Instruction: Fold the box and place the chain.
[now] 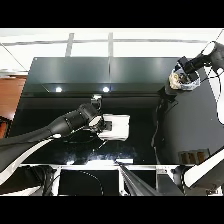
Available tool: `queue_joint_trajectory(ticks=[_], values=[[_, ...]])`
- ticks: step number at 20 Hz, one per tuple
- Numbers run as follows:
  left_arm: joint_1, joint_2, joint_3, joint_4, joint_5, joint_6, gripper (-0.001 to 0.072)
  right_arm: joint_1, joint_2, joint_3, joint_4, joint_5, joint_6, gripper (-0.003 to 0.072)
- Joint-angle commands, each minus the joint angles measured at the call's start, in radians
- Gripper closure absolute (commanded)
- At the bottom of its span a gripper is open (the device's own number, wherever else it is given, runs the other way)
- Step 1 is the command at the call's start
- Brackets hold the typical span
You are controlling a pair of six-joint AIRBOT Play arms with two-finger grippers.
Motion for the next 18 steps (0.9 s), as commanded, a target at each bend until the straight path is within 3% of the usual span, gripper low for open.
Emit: queue_joint_trajectory(ticks=[1, 10, 12, 14, 18], values=[[0.000, 0.000, 0.000, 0.000, 0.000, 0.000, 0.0682, 0.002, -0.012, 0.002, 0.003, 0.037, 0.001, 0.0144], [0.000, 0.000, 0.000, 0.000, 0.000, 0.000, 0.0682, 0.014, -0.057, 0.002, 0.001, 0.007, -0.012, 0.0145], [0.000, 0.000, 0.000, 0.000, 0.000, 0.000, 0.0683, 0.016, -0.058, 0.002, 0.025, -0.012, -0.056, 0.0443], [0.000, 0.000, 0.000, 0.000, 0.001, 0.000, 0.0682, 0.011, -0.053, 0.008, 0.059, -0.013, -0.110, 0.0611], [0.000, 0.000, 0.000, 0.000, 0.001, 0.000, 0.0683, -0.007, 0.000, 0.008, 0.066, 0.020, -0.211, 0.0641]])
